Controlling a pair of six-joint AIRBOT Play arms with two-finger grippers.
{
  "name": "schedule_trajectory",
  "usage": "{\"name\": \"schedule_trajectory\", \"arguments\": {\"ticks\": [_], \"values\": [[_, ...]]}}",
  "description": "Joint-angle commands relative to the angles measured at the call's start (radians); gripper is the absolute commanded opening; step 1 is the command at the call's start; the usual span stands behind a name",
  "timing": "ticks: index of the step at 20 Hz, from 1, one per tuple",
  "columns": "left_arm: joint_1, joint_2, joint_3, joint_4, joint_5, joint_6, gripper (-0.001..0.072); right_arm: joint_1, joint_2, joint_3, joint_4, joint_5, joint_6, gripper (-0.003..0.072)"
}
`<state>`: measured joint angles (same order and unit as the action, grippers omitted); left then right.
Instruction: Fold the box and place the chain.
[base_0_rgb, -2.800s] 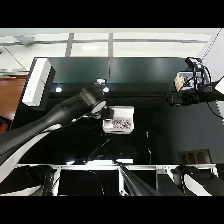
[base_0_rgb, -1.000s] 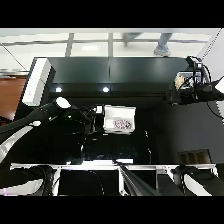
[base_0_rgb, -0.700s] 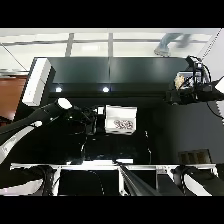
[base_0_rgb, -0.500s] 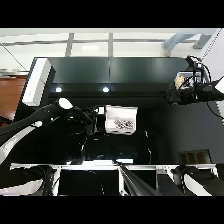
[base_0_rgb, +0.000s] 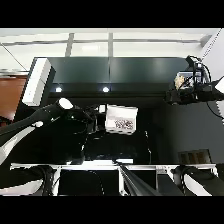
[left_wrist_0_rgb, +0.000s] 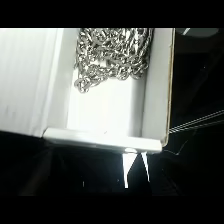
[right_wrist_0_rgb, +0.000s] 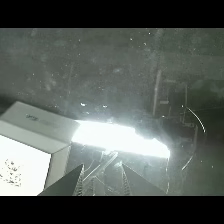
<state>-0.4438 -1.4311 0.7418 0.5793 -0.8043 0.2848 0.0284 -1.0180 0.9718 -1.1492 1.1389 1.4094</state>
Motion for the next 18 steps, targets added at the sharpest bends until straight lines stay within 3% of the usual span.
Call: {"name": "schedule_trajectory", "arguments": {"ticks": [1,9,10,11,12,13,14,15,16,18], "values": [[-0.024,0.0,0.001,-0.004,0.009,0.0,0.0712,0.001,-0.001,0.0,-0.001,0.0,0.0,0.0286],[-0.049,-0.001,0.008,-0.023,0.003,0.0,0.0694,0.001,-0.001,-0.001,-0.001,0.0,0.0,0.0286],[-0.056,-0.001,0.007,-0.023,0.0,0.0,0.0667,0.001,-0.001,-0.003,-0.003,-0.002,0.0,0.0285],[-0.066,-0.001,0.007,-0.023,0.0,-0.001,0.0589,0.001,-0.002,-0.005,-0.006,-0.004,0.0,0.0285],[-0.075,-0.001,0.007,-0.021,0.003,-0.007,0.0454,0.001,-0.003,-0.009,-0.008,-0.01,0.0,0.0285],[-0.08,0.0,0.007,-0.018,0.01,-0.012,0.0368,0.002,-0.003,-0.017,-0.002,-0.028,0.0,0.0286],[-0.085,0.0,0.007,-0.014,0.027,-0.027,0.0363,0.009,-0.005,-0.026,0.002,-0.058,0.0,0.0288],[-0.086,0.0,0.007,-0.015,0.049,-0.058,0.0363,0.023,-0.014,-0.029,0.015,-0.089,0.0,0.0398],[-0.085,0.0,0.007,-0.014,0.061,-0.074,0.0363,0.043,-0.028,-0.029,0.034,-0.126,-0.003,0.0684],[-0.085,0.0,0.007,-0.014,0.08,-0.084,0.0363,0.098,-0.072,-0.028,0.099,-0.208,-0.045,0.0701]]}}
